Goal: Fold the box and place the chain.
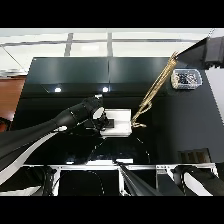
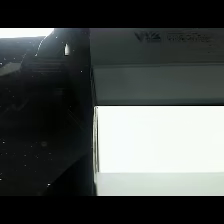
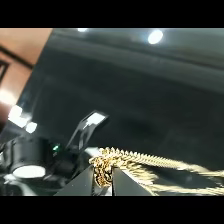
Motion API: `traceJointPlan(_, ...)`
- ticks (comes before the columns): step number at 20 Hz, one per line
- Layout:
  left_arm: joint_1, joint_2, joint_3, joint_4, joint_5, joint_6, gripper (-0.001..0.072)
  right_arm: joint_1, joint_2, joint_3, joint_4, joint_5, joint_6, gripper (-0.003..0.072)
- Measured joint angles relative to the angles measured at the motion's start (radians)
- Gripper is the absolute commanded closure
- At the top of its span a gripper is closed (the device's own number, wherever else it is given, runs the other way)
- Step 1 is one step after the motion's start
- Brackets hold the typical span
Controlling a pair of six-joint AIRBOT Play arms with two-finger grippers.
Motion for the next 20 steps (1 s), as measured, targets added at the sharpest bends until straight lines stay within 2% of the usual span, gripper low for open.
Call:
traceJointPlan(7, 0.000, 0.000, 0.000, 0.000, 0.000, 0.000, 0.0680, 0.032, 0.004, -0.095, 0.058, 0.051, -0.043, 0.0678)
traceJointPlan(14, 0.000, 0.000, 0.000, 0.000, 0.000, 0.000, 0.0680, 0.072, 0.004, -0.206, 0.208, 0.093, -0.155, 0.0678)
traceJointPlan(17, 0.000, 0.000, 0.000, 0.000, 0.000, 0.000, 0.0680, 0.125, 0.004, -0.270, 0.234, 0.048, -0.172, 0.0677)
traceJointPlan(20, 0.000, 0.000, 0.000, 0.000, 0.000, 0.000, 0.0680, 0.204, 0.003, -0.365, 0.287, -0.085, -0.183, 0.0677)
